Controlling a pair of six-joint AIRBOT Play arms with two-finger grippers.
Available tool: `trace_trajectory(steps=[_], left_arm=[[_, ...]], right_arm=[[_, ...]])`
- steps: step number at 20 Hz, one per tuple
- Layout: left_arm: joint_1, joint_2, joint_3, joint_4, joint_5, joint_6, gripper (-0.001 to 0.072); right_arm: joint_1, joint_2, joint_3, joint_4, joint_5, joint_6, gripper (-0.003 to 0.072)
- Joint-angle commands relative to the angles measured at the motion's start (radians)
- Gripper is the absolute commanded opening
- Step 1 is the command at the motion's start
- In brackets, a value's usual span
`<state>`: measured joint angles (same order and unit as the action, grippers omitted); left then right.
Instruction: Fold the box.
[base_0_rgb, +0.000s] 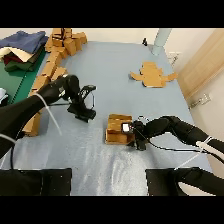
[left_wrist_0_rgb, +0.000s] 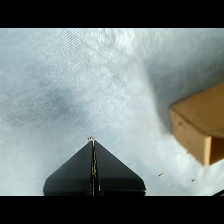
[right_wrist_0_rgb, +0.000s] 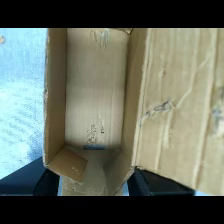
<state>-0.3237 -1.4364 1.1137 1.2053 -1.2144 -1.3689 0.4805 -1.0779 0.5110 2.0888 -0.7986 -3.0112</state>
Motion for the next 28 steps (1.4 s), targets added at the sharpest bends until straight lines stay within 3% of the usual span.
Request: trace_trajectory(steps=[1, 4, 8, 9, 10, 11, 14, 17, 20, 28], left_arm=[[0.007, 0.107, -0.212, -0.069, 0.153, 0.248, 0.0013], [0.006, 0.22, -0.337, -0.136, 0.291, 0.491, 0.0013], [0.031, 0.25, -0.382, -0.446, 0.334, 1.011, 0.0018], [0.023, 0.245, -0.397, -0.521, 0.336, 1.139, 0.0266], [0.016, 0.241, -0.414, -0.573, 0.341, 1.226, 0.0636], [0.012, 0.239, -0.435, -0.6, 0.353, 1.278, 0.07], [0.008, 0.24, -0.507, -0.616, 0.433, 1.47, 0.0701], [-0.046, 0.238, -0.546, -0.668, 0.45, 1.685, 0.0701], [-0.103, 0.229, -0.546, -0.76, 0.529, 1.703, 0.0701], [-0.138, 0.196, -0.54, -0.798, 0.562, 1.707, 0.0701]], right_arm=[[0.0, 0.001, 0.001, 0.0, 0.0, 0.0, 0.0503], [0.0, 0.001, 0.001, 0.0, 0.0, 0.0, 0.0503], [0.0, 0.001, 0.001, 0.0, 0.0, 0.0, 0.0503], [0.0, 0.001, 0.001, 0.0, 0.0, 0.0, 0.0503], [0.0, 0.001, 0.001, -0.002, 0.0, 0.0, 0.0503], [0.0, 0.001, 0.001, -0.002, 0.0, 0.0, 0.0503], [0.0, 0.001, 0.001, -0.002, 0.0, 0.0, 0.0503], [0.0, 0.001, 0.001, -0.002, 0.0, 0.0, 0.0503], [0.0, 0.001, 0.001, -0.002, 0.0, 0.0, 0.0502], [0.0, 0.001, 0.001, -0.002, 0.0, 0.0, 0.0503]])
